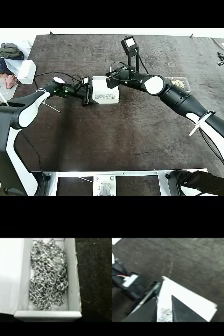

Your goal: Fold the box and place the chain.

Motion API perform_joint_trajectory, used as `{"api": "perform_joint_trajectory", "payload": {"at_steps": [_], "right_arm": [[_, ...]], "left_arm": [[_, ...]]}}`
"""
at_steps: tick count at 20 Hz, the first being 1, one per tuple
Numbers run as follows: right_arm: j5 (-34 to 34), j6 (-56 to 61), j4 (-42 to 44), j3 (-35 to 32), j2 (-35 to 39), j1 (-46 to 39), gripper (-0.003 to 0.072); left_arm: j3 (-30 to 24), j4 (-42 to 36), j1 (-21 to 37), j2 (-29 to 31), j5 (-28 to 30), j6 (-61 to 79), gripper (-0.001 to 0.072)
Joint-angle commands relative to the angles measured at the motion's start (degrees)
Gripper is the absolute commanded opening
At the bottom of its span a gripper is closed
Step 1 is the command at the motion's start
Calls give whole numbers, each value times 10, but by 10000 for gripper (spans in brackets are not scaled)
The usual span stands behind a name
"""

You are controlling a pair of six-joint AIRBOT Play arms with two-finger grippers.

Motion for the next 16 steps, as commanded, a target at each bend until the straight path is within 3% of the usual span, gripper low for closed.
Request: {"api": "perform_joint_trajectory", "payload": {"at_steps": [1,4,6,10,16], "right_arm": [[-24,0,-36,1,7,-20,229],[-21,4,-36,13,-1,-58,217],[74,-18,-10,64,-38,-108,176],[266,-212,214,184,-141,-201,159],[463,-225,237,385,-330,-254,160]], "left_arm": [[0,0,0,0,0,0,355],[0,0,0,0,0,0,355],[0,0,0,0,0,0,354],[0,0,0,0,0,0,355],[0,0,0,0,0,0,354]]}}
